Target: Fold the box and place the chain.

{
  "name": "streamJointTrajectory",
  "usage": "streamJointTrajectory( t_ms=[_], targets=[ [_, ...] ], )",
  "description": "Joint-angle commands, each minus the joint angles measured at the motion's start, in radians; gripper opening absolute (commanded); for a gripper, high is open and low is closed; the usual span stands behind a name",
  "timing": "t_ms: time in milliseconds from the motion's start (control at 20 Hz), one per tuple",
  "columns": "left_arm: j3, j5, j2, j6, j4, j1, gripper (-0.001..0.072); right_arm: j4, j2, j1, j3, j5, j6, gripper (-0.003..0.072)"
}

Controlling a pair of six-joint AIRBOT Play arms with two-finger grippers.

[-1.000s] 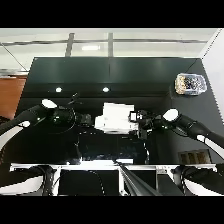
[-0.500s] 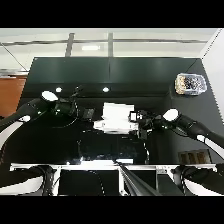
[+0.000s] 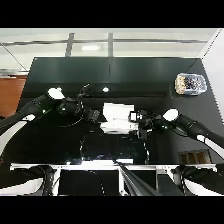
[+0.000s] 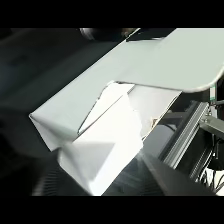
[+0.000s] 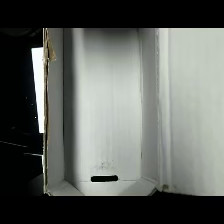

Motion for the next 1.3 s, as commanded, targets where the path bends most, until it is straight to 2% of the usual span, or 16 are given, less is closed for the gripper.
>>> streamJointTrajectory(
  t_ms=[0, 350, 550, 700, 1000, 1250],
  targets=[
    [0.005, 0.004, -0.001, -0.078, 0.015, -0.005, 0.0527, 0.000, 0.000, 0.000, 0.000, 0.000, 0.000, 0.0130],
    [0.047, 0.047, -0.001, -0.309, 0.248, -0.099, 0.0527, 0.000, 0.000, 0.000, 0.000, 0.000, 0.000, 0.0130],
    [0.099, 0.079, -0.001, -0.418, 0.299, -0.153, 0.0526, 0.000, 0.000, 0.000, 0.000, 0.000, 0.000, 0.0130],
    [0.124, 0.081, -0.001, -0.487, 0.339, -0.174, 0.0492, 0.000, 0.000, 0.000, 0.000, 0.000, 0.000, 0.0131],
    [0.128, 0.092, -0.001, -0.610, 0.399, -0.222, 0.0489, 0.000, 0.000, 0.000, 0.000, 0.000, 0.000, 0.0130],
    [0.128, 0.169, -0.001, -0.776, 0.517, -0.293, 0.0488, 0.000, 0.000, 0.000, 0.000, 0.000, 0.000, 0.0130]
  ],
)
